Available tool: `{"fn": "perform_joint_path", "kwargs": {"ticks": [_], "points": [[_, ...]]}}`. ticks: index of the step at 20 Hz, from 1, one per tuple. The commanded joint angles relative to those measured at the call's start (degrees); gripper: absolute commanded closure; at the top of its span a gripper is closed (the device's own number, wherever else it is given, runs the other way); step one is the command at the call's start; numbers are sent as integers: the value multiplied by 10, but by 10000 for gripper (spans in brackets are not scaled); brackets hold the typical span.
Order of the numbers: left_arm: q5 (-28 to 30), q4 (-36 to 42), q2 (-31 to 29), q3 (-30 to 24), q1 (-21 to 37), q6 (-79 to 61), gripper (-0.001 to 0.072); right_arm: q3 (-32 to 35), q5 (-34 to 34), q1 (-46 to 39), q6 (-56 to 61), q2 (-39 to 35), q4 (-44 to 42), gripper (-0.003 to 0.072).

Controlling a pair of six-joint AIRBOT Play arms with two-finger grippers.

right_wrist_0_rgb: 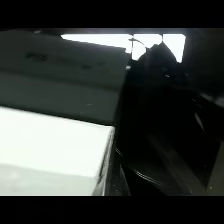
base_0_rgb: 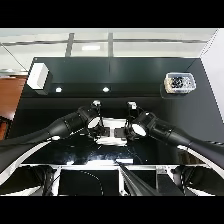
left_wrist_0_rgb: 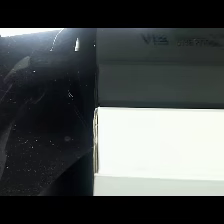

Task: Fold the box and place the chain.

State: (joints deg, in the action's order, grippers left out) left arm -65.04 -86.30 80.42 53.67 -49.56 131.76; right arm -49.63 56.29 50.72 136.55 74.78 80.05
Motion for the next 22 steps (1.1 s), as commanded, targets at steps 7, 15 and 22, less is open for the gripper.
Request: {"fn": "perform_joint_path", "kwargs": {"ticks": [7, 15, 22], "points": [[2, 0, 0, 0, 0, 0, 684, -26, 10, 15, 109, 33, 25, 466], [2, 0, 0, 0, 0, 0, 684, -26, 22, 22, 109, 44, 26, 495], [2, 0, 0, 0, 0, 0, 684, -31, 26, 22, 106, 44, 25, 670]]}}
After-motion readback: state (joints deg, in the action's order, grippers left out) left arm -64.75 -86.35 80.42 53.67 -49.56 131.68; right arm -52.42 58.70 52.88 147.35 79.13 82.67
